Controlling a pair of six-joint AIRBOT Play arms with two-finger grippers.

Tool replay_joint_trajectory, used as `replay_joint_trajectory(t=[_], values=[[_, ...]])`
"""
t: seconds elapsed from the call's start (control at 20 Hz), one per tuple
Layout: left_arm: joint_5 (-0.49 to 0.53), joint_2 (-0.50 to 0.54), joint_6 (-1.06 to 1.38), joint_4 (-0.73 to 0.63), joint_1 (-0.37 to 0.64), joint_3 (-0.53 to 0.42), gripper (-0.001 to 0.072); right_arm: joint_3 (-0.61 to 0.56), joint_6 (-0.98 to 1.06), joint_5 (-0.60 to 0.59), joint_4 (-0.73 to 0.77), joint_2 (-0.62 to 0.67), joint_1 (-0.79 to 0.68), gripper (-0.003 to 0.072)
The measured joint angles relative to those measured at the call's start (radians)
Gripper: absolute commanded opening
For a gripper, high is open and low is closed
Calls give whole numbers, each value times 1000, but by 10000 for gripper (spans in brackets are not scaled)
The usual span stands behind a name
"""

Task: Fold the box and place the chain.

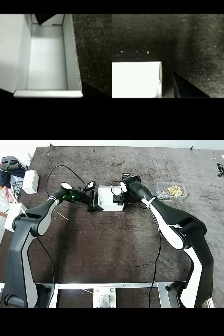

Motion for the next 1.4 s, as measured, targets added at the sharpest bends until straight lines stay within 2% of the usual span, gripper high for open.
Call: replay_joint_trajectory(t=[0.2, 0.25, 0.3, 0.55, 0.65, 0.75, 1.0, 1.2, 1.4], values=[[-4, 0, 3, 0, 1, 0, 347, 0, 9, -5, 3, 21, 0, 246], [-4, 0, 2, 0, 0, 0, 348, 0, 6, -5, 4, 30, 0, 375], [-4, 0, 2, 1, 1, 0, 347, 0, -2, -3, 5, 40, 0, 420], [-4, 0, 2, 2, 1, 0, 347, 0, -106, 3, 18, 127, -11, 420], [-3, 0, 2, 2, 1, 0, 348, 0, -182, 3, 14, 177, -41, 418], [-3, 0, 2, 2, 1, 0, 347, 1, -259, 2, 9, 230, -92, 226], [-3, 0, 2, 2, 1, 0, 347, 0, -374, 6, -5, 290, -299, 217], [-3, 0, 1, 2, 1, 0, 347, 0, -436, 10, 23, 253, -449, 216], [-2, 0, 1, 2, 1, 0, 347, 0, -496, -2, 69, 195, -532, 217]])
